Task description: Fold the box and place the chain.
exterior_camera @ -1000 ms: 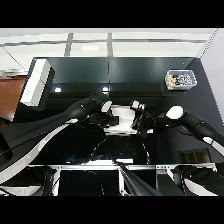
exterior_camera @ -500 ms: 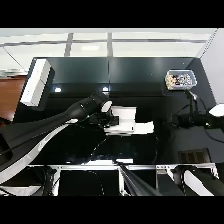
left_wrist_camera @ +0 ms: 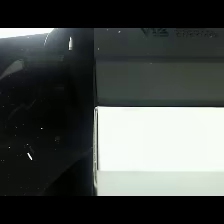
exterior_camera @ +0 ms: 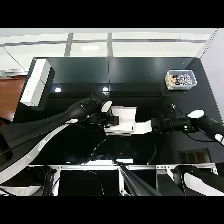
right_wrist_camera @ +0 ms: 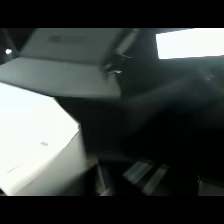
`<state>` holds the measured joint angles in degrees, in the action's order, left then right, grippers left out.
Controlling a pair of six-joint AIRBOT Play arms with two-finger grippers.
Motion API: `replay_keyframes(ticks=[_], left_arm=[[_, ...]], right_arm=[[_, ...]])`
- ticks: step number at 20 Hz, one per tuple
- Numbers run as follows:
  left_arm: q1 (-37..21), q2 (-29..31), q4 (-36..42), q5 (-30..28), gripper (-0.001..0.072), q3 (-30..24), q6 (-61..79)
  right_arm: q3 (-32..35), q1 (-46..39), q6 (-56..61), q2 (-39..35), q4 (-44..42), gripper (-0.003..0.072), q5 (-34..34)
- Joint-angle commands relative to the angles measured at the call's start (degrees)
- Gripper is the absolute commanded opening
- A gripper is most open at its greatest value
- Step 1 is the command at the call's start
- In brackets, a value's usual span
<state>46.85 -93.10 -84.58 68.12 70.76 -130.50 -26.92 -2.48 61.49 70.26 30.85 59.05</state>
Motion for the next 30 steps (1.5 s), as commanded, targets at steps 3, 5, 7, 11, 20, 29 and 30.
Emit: replay_keyframes(ticks=[3, 5, 7, 11, 20, 29, 30], left_arm=[[0.0, 0.0, 0.0, -0.1, 0.0024, 0.0, 0.0], [0.0, 0.0, 0.0, -0.1, 0.0024, 0.0, 0.0], [0.0, 0.0, 0.0, -0.1, 0.0024, 0.0, 0.0], [0.0, 0.0, 0.0, -0.1, 0.0024, 0.0, 0.0], [0.0, 0.0, 0.0, -0.2, 0.0024, 0.0, 0.0], [0.0, 0.0, 0.0, -0.2, 0.0024, 0.0, 0.0], [0.0, 0.0, 0.0, -0.4, 0.0024, 0.0, 0.0]], right_arm=[[-7.4, 2.7, -3.0, 1.0, -2.3, 0.0504, 7.1], [-8.8, 4.4, -2.8, 1.0, -2.3, 0.0504, 7.8], [-9.5, 6.7, -1.7, 1.0, -2.3, 0.0501, 7.2], [-9.5, 10.8, 0.6, 1.0, -2.2, 0.0335, 4.8], [-17.0, 19.8, 17.6, 1.0, 15.3, 0.0335, 2.5], [-24.6, 33.6, 45.4, 5.0, 36.9, 0.0255, 0.6], [-25.9, 34.9, 48.5, 6.3, 39.8, 0.0255, 1.7]])
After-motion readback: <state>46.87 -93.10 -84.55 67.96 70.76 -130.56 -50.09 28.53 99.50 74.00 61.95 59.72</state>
